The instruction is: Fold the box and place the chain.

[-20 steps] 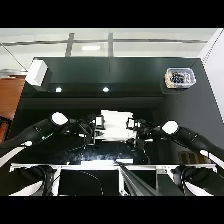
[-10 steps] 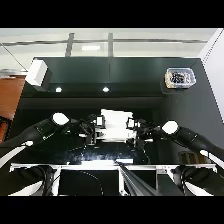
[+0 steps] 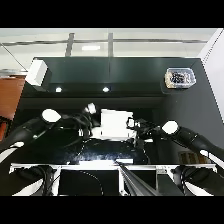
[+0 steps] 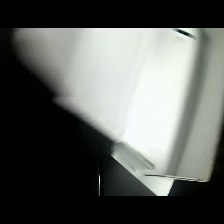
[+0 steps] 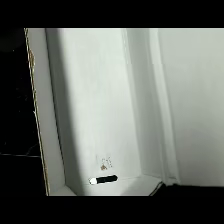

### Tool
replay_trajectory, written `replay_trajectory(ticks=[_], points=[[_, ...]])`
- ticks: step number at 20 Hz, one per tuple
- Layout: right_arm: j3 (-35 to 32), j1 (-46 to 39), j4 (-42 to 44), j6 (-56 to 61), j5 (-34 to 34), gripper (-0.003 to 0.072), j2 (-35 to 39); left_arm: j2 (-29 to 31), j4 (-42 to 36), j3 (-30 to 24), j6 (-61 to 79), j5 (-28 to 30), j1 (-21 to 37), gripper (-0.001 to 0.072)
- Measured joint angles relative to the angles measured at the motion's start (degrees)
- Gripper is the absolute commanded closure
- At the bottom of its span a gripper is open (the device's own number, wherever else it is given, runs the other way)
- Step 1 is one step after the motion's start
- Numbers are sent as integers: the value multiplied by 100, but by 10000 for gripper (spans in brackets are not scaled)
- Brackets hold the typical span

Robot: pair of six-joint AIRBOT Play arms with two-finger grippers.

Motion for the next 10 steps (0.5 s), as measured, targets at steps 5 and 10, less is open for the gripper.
replay_trajectory(ticks=[5,10], points=[[0,0,0,0,2,201,0,732,704,11,-2656,-1001,1705,680],[0,0,-2,-2,2,201,0,732,1014,-205,-5115,-1902,3274,680]])
